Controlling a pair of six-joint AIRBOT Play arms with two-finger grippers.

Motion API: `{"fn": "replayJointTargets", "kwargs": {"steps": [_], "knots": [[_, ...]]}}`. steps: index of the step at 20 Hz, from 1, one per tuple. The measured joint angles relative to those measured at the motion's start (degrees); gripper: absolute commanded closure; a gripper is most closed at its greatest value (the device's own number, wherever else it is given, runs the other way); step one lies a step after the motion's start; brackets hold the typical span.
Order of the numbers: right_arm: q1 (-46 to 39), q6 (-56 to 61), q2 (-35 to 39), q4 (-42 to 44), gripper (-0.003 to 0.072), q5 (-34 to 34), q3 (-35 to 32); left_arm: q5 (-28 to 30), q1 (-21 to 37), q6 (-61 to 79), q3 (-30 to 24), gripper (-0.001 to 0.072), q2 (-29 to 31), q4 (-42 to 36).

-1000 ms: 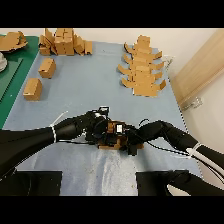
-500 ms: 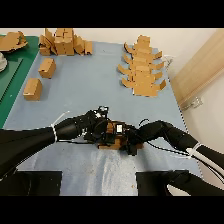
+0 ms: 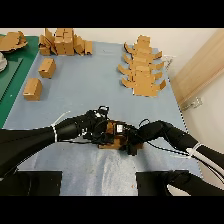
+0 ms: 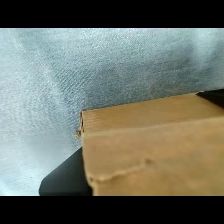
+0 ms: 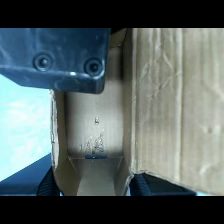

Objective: Fold the box.

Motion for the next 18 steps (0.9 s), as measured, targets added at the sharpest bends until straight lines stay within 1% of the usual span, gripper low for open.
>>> {"fn": "replayJointTargets", "kwargs": {"steps": [2, 3, 4, 5, 6, 8, 18], "knots": [[0.0, 0.0, 0.0, -0.3, 0.0317, 0.0, 0.0, 0.3, 0.0, 0.2, 0.3, 0.0693, 0.0, -0.9], [0.0, 0.0, 0.0, -0.3, 0.0317, 0.0, 0.0, 0.1, 0.0, 0.2, 0.7, 0.0640, 0.0, -1.4], [0.0, -0.1, 0.0, -0.3, 0.0317, 0.0, 0.0, -0.2, 0.0, 0.3, 1.2, 0.0367, 0.0, -1.7], [0.0, -0.1, 0.0, -0.3, 0.0318, 0.0, 0.0, 0.8, 0.0, 0.4, 1.8, 0.0288, 0.1, -2.6], [0.0, -0.1, 0.0, -0.3, 0.0317, 0.0, 0.0, 1.6, 0.0, 0.4, 2.1, 0.0288, 0.1, -3.3], [0.0, -0.1, 0.0, -0.2, 0.0317, 0.0, 0.0, 1.1, 0.0, 0.2, 2.5, 0.0288, 0.1, -3.1], [0.0, 0.0, 0.0, 0.2, 0.0317, 0.1, 0.0, -3.5, 0.0, -0.7, 3.0, 0.0287, -0.7, 1.0]]}}
